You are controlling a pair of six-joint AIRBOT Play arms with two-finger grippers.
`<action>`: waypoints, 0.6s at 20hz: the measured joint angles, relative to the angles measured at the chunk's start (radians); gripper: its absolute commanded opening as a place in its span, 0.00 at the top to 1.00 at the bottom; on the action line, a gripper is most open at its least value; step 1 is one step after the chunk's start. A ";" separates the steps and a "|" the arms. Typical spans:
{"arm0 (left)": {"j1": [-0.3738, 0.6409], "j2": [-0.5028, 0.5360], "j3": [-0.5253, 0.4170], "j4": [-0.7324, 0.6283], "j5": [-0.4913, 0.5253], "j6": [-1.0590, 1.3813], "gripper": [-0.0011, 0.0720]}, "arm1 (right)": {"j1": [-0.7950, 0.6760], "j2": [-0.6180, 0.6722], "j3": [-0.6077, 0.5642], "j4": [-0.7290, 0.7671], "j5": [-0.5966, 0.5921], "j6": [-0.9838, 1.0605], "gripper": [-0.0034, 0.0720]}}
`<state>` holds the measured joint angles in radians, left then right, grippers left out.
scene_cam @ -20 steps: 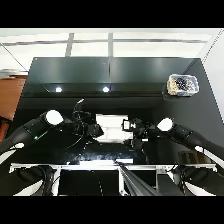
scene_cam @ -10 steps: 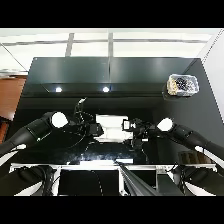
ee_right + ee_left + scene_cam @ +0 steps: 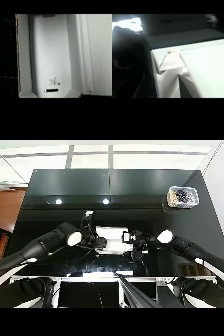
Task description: Fold the box and place the chain.
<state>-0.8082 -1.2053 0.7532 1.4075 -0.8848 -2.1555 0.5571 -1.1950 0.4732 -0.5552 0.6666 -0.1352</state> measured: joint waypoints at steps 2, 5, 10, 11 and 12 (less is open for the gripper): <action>-0.037 -0.035 0.041 0.065 -0.045 -0.068 0.44 | 0.000 0.000 0.000 0.000 0.000 0.000 0.25; -0.065 -0.080 0.090 0.115 -0.100 -0.137 0.59 | 0.000 0.000 0.000 0.000 0.000 0.000 0.25; -0.080 -0.108 0.121 0.144 -0.129 -0.221 0.60 | 0.000 0.000 0.000 0.000 -0.001 0.000 0.25; -0.081 -0.111 0.123 0.146 -0.130 -0.236 0.60 | 0.000 0.000 0.000 0.000 0.000 0.000 0.25; -0.082 -0.113 0.124 0.147 -0.133 -0.249 0.60 | 0.000 0.000 0.000 0.000 0.000 0.000 0.25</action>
<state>-0.8898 -1.3186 0.8776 1.5547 -1.0176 -2.4042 0.5571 -1.1950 0.4732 -0.5549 0.6662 -0.1349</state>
